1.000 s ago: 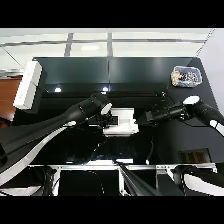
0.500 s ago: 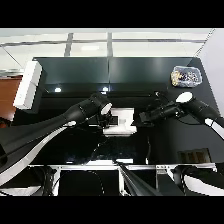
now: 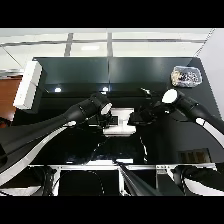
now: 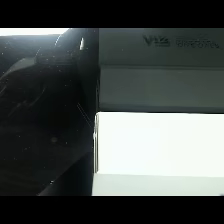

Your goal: Fold the box and place the chain.

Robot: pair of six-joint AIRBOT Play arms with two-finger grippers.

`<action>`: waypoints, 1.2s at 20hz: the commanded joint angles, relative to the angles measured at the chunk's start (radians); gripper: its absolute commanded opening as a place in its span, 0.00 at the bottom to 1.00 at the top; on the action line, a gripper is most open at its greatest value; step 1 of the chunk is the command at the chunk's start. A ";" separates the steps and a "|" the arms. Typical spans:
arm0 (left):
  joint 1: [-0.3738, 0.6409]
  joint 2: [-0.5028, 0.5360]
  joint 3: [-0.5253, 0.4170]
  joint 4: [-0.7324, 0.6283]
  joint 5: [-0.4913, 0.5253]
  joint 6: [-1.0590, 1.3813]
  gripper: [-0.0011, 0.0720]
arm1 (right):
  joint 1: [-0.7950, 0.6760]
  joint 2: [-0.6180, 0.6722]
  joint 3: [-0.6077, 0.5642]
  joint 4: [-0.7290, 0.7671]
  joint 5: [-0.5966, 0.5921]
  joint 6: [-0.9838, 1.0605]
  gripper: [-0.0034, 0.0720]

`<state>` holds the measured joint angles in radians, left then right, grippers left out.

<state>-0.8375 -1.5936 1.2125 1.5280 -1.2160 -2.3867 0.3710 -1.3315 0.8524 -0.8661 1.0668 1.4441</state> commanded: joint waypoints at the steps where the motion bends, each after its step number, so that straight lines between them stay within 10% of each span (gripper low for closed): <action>1: 0.000 0.000 0.001 0.000 0.000 0.000 0.05 | 0.092 0.000 0.021 -0.162 -0.086 0.183 0.62; 9: 0.000 0.000 0.001 0.000 0.000 0.000 0.05 | 0.245 -0.002 0.078 -0.494 -0.071 0.518 0.54; 24: 0.000 0.000 0.001 0.000 0.000 0.000 0.05 | 0.341 -0.090 0.135 -0.585 0.037 0.677 0.54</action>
<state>-0.8375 -1.5932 1.2125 1.5280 -1.2160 -2.3867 0.7048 -1.4067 0.9688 -1.4303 1.0737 2.1033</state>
